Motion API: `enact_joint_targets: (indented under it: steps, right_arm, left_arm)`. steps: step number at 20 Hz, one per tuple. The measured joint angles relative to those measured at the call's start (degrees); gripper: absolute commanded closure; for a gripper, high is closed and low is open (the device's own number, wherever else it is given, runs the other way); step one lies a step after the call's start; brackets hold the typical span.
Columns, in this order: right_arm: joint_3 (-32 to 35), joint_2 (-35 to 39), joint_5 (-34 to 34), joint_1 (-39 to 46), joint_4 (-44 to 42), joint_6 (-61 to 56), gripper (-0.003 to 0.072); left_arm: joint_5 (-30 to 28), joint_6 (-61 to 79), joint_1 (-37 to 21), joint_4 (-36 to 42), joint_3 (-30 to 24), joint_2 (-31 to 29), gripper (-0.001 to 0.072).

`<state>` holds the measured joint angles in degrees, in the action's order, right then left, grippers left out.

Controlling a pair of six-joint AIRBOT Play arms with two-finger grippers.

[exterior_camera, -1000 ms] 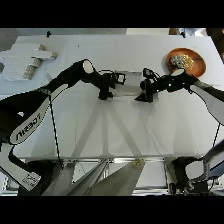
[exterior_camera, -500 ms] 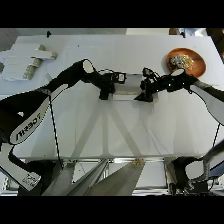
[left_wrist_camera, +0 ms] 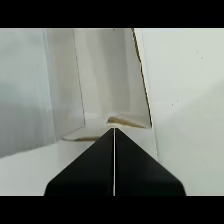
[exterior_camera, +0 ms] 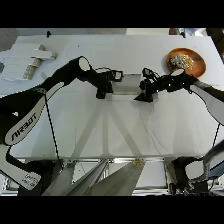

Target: Fold the box and place the chain.

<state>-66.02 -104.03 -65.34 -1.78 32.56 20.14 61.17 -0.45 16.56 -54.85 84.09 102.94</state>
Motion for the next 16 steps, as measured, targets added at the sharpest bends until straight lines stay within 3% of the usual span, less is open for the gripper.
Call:
enact_joint_targets:
  steps: [8,12,16]
  right_arm:
    - [0.0,0.0,0.0,0.0,0.0,0.0,0.0176]
    - [0.0,0.0,0.0,0.0,0.0,0.0,0.0176]
    - [0.0,0.0,0.0,0.0,0.0,0.0,0.0176]
  left_arm:
    - [1.7,0.0,-4.3,0.0,-2.1,-8.8,0.0696]
    - [0.8,-4.7,-7.6,0.2,-8.5,-15.7,0.0697]
    - [-2.5,-20.3,-9.6,1.1,-15.6,-18.9,0.0701]
